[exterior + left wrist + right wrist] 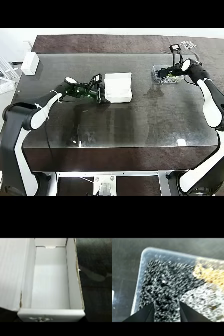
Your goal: Fold the box and place the chain.
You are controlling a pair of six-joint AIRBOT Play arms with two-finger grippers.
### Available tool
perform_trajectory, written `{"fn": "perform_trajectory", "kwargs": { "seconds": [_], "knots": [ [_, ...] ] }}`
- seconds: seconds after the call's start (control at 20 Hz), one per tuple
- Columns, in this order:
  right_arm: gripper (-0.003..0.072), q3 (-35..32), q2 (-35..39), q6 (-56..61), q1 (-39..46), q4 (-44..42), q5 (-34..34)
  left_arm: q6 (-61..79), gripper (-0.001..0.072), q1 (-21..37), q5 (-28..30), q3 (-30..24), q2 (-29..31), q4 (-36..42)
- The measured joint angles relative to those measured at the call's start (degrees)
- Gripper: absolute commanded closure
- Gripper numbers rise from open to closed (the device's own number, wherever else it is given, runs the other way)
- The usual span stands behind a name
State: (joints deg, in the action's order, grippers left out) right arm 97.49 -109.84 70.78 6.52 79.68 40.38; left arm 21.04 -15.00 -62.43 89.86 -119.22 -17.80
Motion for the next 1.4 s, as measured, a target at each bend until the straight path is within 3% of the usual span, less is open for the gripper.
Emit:
{"fn": "perform_trajectory", "kwargs": {
  "seconds": [0.4,0.5,0.65,0.75,0.8,1.1,1.4],
  "knots": [
    [0.0314,1.9,-1.4,-2.3,0.0,-3.8,5.5,0.0,0.0226,0.0,0.0,0.0,0.0,0.0],
    [0.0381,2.4,-1.6,-3.0,0.0,-5.0,6.8,0.0,0.0226,0.0,0.0,0.0,0.0,0.0],
    [0.0395,2.9,-2.6,-3.5,0.0,-6.2,7.6,0.0,0.0226,0.0,0.0,0.0,0.0,0.0],
    [0.0637,3.0,-3.5,-3.7,0.0,-6.9,8.1,0.0,0.0226,0.0,0.0,0.0,0.0,0.0],
    [0.0678,3.1,-3.8,-3.7,0.0,-7.0,8.5,0.0,0.0226,0.0,0.0,0.0,0.0,0.0],
    [0.068,5.8,-3.1,-3.0,-0.1,-6.1,12.0,0.0,0.0226,0.0,0.0,0.0,0.0,0.0],
    [0.068,7.1,6.3,-2.2,-0.4,-6.6,11.8,0.0,0.0226,0.0,0.0,0.0,0.0,0.0]
  ]
}}
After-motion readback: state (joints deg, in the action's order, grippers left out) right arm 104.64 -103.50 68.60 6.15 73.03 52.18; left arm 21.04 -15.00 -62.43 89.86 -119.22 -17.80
